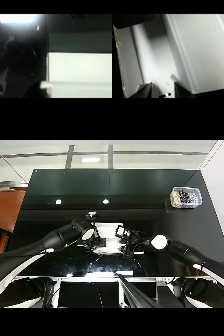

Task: Fold the box and place the chain.

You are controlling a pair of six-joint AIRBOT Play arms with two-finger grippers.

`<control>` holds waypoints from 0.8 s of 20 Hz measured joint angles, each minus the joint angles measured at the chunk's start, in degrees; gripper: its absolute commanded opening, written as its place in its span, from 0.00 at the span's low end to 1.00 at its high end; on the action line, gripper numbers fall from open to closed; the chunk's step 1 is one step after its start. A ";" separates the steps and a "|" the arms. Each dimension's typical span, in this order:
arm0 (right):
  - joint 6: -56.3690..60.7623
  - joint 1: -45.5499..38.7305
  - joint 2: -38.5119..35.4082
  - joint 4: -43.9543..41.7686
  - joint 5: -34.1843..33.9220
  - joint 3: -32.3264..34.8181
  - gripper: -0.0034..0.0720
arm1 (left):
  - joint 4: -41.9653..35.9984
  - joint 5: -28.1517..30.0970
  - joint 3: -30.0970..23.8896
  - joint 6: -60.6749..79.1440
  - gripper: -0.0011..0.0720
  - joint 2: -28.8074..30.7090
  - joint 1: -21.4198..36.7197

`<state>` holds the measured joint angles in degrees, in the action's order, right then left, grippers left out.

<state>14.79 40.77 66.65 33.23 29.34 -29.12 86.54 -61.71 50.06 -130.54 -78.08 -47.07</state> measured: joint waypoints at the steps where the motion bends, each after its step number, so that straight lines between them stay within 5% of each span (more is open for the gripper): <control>1: 0.24 -0.02 0.00 0.00 -0.26 0.00 0.20 | 0.00 0.00 0.00 0.02 0.06 0.00 0.00; 2: 0.35 -0.11 0.00 0.04 -0.07 0.00 0.07 | 0.00 0.00 0.00 0.04 0.06 0.00 0.00; 7: 12.66 -5.22 -2.34 3.37 3.74 0.00 0.08 | 0.00 -0.02 0.00 0.02 0.06 0.00 0.00; 16: 48.02 -35.85 -9.35 11.63 29.38 0.76 0.08 | 0.00 0.00 0.00 0.04 0.06 0.00 0.00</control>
<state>62.81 4.93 57.30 44.86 58.72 -28.36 86.54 -61.71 50.06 -130.50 -78.08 -47.07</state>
